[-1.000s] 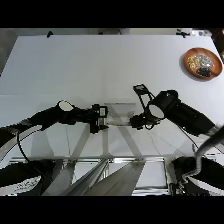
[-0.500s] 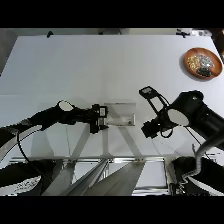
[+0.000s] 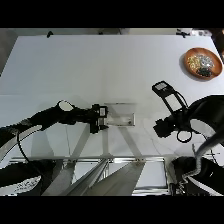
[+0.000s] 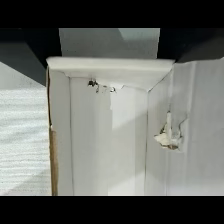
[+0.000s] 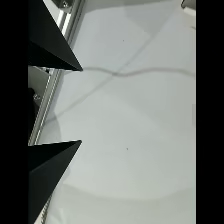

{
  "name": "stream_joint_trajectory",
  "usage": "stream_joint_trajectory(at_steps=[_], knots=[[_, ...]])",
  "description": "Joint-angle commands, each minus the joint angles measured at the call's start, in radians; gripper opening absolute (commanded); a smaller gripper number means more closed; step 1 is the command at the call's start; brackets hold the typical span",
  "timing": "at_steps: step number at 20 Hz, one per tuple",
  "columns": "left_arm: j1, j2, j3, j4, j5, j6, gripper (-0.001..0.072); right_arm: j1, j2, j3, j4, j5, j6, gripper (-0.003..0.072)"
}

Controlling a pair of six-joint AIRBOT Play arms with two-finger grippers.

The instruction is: Fold the box and place the chain.

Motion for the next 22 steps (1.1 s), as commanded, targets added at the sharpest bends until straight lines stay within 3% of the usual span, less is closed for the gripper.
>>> stream_joint_trajectory(at_steps=[1, 8, 15, 22], knots=[[0.0, 0.001, 0.0, 0.0, 0.0, 0.0, 0.0394, -0.059, 0.037, 0.0, -0.1, 0.056, 0.003, 0.0488], [0.0, 0.001, 0.0, 0.0, 0.0, 0.0, 0.0394, -0.365, 0.05, 0.0, -0.09, 0.011, -0.109, 0.0488], [0.0, 0.001, 0.0, 0.0, 0.0, 0.0, 0.0394, -0.636, 0.049, 0.0, -0.035, -0.118, -0.207, 0.0485], [0.0, 0.001, 0.0, 0.0, 0.0, 0.0, 0.0394, -0.776, 0.045, 0.0, -0.019, -0.183, -0.259, 0.0484]])
